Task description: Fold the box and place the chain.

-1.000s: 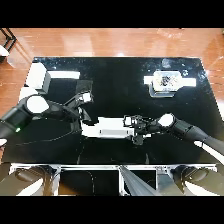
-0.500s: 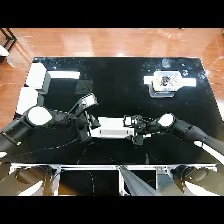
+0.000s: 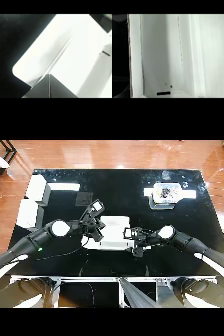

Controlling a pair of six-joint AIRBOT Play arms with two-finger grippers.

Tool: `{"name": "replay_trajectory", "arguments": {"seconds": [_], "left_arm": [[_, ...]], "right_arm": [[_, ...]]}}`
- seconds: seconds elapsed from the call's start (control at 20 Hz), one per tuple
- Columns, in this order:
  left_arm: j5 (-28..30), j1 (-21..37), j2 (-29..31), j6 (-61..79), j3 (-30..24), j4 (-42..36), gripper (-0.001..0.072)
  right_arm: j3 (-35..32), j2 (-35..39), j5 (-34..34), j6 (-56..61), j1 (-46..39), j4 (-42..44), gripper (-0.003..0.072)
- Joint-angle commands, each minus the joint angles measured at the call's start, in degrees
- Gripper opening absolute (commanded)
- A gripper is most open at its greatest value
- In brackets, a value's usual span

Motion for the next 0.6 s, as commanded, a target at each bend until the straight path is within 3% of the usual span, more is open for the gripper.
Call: {"name": "replay_trajectory", "arguments": {"seconds": [0.0, 0.3, 0.45, 0.55], "left_arm": [[-0.3, -0.2, -2.9, 0.0, 0.0, -0.2, 0.0019], [-1.1, 0.6, -1.1, 0.0, 1.4, 2.4, 0.0018], [-1.5, 2.4, 3.9, -0.1, 2.3, 4.8, 0.0018], [-6.0, 4.3, 7.7, 0.0, 2.3, 5.7, 0.0018]], "right_arm": [[0.0, 0.0, 0.0, 0.0, 0.0, 0.0, 0.0299], [0.0, 0.0, 0.0, 0.0, 0.0, 0.0, 0.0299], [0.0, 0.0, 0.0, 0.0, 0.0, 0.0, 0.0299], [0.0, 0.0, 0.0, 0.0, 0.0, 0.0, 0.0299]]}}
